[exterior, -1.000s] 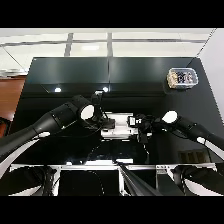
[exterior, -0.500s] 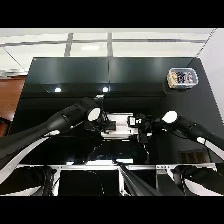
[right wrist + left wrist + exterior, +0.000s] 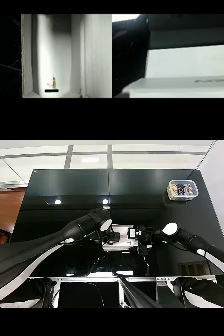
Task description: Fold the box and place the chain.
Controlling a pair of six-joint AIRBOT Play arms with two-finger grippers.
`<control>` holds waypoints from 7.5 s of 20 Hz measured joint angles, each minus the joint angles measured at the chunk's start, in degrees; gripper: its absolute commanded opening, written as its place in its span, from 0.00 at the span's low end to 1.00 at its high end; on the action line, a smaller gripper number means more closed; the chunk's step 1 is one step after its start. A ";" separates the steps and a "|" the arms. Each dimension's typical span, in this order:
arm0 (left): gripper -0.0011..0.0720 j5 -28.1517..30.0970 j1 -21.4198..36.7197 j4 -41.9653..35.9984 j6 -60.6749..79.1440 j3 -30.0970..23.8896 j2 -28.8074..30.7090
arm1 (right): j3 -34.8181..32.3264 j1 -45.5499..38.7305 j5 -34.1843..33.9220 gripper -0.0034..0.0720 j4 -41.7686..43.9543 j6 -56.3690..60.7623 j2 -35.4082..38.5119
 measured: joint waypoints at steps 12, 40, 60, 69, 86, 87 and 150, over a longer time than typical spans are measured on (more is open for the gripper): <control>0.52 -0.37 -0.15 1.42 -3.21 0.35 -0.42 | 0.02 0.02 0.00 0.37 -0.07 -0.13 0.00; 0.51 7.13 1.70 -0.66 -3.69 -7.48 2.89 | 0.02 0.02 0.02 0.37 -0.04 0.00 0.00; 0.05 6.03 1.99 -2.03 -2.51 -6.71 2.19 | 0.02 0.02 0.07 0.37 -0.07 -0.07 0.00; 0.05 6.95 2.01 -1.81 -2.93 -6.71 2.19 | 0.04 0.02 -2.97 0.37 0.26 -2.40 0.02; 0.05 5.42 2.32 -1.51 -1.51 -6.64 2.21 | 0.04 -0.04 4.42 1.00 -6.14 4.50 4.46; 0.05 5.09 2.36 -1.14 -1.42 -6.64 2.21 | 0.04 -0.13 4.87 1.00 -7.32 5.09 5.49; 0.05 5.01 2.36 0.13 -1.16 -6.64 2.21 | -3.48 -19.96 16.17 0.06 3.98 72.76 1.77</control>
